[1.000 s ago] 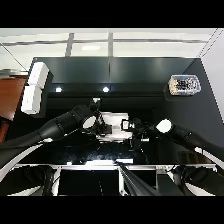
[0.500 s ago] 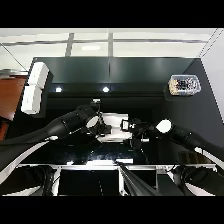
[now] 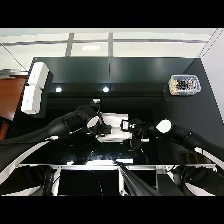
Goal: Fold the box and place the chain.
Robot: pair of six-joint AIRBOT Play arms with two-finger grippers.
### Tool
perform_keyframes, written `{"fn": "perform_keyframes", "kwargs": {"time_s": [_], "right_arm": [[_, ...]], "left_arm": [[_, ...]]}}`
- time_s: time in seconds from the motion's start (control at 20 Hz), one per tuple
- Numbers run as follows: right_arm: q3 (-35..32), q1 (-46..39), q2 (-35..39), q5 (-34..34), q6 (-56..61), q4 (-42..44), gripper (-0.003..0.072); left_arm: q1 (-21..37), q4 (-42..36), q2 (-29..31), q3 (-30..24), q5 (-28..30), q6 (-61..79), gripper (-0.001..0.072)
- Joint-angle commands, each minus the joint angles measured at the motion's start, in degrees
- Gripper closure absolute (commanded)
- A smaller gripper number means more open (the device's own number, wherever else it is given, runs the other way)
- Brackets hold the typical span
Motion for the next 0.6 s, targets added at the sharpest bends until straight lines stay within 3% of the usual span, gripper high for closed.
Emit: {"fn": "perform_keyframes", "kwargs": {"time_s": [0.0,0.1,0.35,0.55], "right_arm": [[0.0,0.1,0.0,0.0,0.0,0.0,0.0217],[0.0,0.1,0.0,0.0,0.0,0.0,0.0217],[0.0,0.1,0.0,-0.1,0.0,0.0,0.0217],[0.0,0.1,0.0,-0.1,0.0,0.0,0.0217]], "left_arm": [[0.0,0.1,0.0,0.1,0.0,-0.1,0.0379],[0.0,-0.1,0.0,0.1,-0.1,-0.1,0.0509],[0.0,-0.1,0.0,0.1,-0.2,-0.1,0.0549],[0.0,-0.1,0.0,0.1,-2.5,-0.7,0.0623]]}}
